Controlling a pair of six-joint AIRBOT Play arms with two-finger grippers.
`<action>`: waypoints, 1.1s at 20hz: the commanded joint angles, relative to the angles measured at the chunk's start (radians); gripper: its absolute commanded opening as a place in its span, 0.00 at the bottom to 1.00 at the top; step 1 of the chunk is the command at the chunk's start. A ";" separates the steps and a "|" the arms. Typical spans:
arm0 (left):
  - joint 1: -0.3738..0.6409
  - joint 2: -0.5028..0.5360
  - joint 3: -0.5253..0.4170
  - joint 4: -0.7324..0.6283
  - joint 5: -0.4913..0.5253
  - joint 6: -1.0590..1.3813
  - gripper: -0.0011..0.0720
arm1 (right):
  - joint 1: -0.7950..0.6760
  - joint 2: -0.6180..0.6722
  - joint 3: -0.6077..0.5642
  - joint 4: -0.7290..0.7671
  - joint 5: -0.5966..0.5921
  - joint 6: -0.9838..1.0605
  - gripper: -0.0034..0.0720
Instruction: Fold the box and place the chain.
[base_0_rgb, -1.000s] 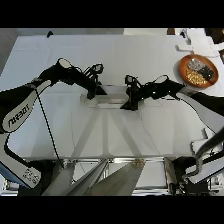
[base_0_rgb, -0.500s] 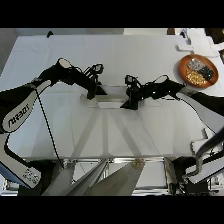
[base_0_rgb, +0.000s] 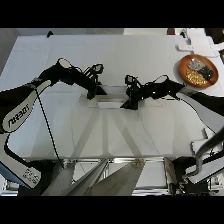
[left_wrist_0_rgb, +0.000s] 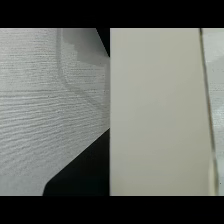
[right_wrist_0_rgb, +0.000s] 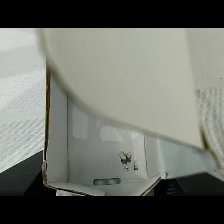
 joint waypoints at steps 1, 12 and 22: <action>0.000 0.000 0.000 0.000 0.001 0.000 0.03 | 0.001 0.000 0.001 0.000 0.001 0.000 0.70; 0.000 0.000 0.000 0.000 0.001 -0.001 0.03 | 0.001 0.000 0.001 0.000 0.001 0.000 0.70; 0.000 0.000 0.000 0.000 -0.003 0.000 0.31 | 0.001 0.000 0.001 0.000 0.001 0.000 0.70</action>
